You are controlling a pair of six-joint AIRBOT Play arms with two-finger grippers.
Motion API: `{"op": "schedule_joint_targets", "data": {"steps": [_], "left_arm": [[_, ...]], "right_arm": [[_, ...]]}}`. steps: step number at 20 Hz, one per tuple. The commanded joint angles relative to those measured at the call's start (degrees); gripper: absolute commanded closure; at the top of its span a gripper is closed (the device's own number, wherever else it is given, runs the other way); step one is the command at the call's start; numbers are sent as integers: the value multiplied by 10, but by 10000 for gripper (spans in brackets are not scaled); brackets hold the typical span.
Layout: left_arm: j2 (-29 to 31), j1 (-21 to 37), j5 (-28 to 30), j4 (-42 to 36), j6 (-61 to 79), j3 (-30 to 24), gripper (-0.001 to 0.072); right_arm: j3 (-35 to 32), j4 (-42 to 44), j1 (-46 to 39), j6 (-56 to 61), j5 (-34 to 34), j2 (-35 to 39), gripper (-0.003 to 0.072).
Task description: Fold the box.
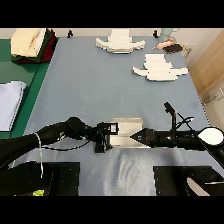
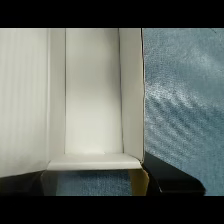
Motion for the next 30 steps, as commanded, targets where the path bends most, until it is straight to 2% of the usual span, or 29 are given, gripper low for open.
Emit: {"op": "schedule_joint_targets", "data": {"steps": [1,5,7,10,16,24,27,30], "left_arm": [[0,0,0,0,0,0,184],[0,0,0,0,0,0,185],[0,0,0,0,0,0,185],[0,0,0,0,0,0,185],[0,0,0,0,0,0,185],[0,0,0,0,0,0,184],[0,0,0,0,0,0,185],[0,0,0,0,0,0,184]], "right_arm": [[7,69,0,-70,-21,-59,353],[72,76,0,-141,-23,-150,362],[118,35,0,-150,-24,-203,496],[163,-24,0,-150,-31,-279,496],[168,-33,0,-181,-42,-381,496],[178,-20,0,-218,-29,-390,496],[198,-17,0,-238,-15,-359,496],[212,-44,0,-244,2,-295,496]]}}
